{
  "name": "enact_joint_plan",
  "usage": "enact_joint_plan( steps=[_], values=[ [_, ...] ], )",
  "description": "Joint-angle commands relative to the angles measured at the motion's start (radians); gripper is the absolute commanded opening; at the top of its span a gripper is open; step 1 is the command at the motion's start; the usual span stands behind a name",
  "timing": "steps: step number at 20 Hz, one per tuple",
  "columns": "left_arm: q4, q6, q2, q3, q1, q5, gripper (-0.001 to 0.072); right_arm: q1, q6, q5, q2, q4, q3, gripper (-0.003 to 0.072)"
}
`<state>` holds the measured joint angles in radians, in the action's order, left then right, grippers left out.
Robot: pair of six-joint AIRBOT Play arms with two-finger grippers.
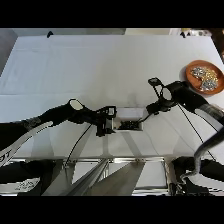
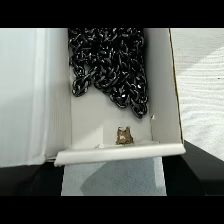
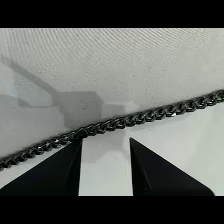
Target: Fold the box and place the chain.
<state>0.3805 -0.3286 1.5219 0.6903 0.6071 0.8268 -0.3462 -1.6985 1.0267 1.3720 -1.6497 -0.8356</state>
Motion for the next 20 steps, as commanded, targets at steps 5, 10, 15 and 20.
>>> enact_joint_plan(
  steps=[5, 10, 15, 20],
  values=[
    [0.000, 0.000, -0.001, 0.000, -0.001, 0.000, 0.0172, -0.001, -0.011, -0.047, 0.006, 0.002, 0.004, 0.0154],
    [0.000, 0.000, -0.001, 0.000, -0.001, 0.000, 0.0172, -0.001, 0.006, -0.048, -0.034, 0.012, 0.004, 0.0200],
    [0.000, 0.000, -0.001, 0.000, -0.001, 0.000, 0.0172, -0.001, 0.006, -0.040, -0.121, 0.026, 0.004, 0.0214],
    [0.000, 0.000, -0.001, 0.000, -0.001, 0.000, 0.0172, -0.001, 0.005, -0.062, -0.099, 0.076, 0.029, 0.0262]
  ],
)
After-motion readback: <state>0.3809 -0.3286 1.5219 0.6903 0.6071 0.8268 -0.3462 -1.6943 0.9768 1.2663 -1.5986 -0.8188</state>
